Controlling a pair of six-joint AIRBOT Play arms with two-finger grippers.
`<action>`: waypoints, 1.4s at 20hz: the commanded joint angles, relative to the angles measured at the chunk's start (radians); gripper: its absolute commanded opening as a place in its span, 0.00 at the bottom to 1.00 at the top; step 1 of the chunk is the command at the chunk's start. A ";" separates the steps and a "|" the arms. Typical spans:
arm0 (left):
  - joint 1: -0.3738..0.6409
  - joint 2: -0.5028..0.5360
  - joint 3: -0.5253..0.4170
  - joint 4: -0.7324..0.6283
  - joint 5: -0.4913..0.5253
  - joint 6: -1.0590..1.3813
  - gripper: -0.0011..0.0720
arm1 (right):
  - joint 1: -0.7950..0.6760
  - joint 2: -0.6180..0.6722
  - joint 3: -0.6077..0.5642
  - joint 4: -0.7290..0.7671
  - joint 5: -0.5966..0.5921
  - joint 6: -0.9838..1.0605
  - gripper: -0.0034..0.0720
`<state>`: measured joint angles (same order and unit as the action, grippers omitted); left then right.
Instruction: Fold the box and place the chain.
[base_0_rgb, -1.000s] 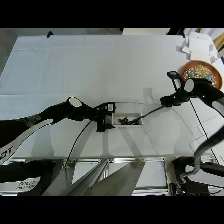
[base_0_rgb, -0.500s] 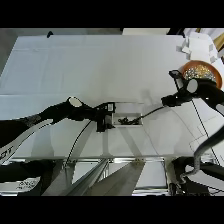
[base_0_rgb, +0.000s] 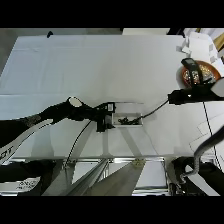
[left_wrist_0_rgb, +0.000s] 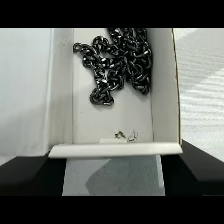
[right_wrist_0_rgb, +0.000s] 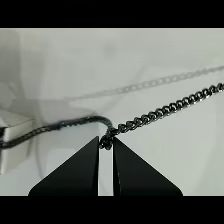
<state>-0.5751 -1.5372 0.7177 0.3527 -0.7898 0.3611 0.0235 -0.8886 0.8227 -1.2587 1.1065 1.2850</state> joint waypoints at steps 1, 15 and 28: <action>0.000 0.001 0.000 0.000 0.000 0.000 0.29 | 0.000 0.165 0.000 0.190 0.036 -0.050 0.07; 0.000 0.001 0.000 0.000 0.000 0.000 0.29 | 0.004 0.245 0.001 0.764 0.124 -0.170 0.07; 0.000 0.001 0.000 0.000 0.000 0.000 0.29 | 0.374 -0.117 0.003 0.417 0.009 -0.209 0.07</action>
<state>-0.5751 -1.5372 0.7181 0.3523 -0.7898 0.3611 0.3614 -0.9283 0.8246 -0.7696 1.1667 1.0748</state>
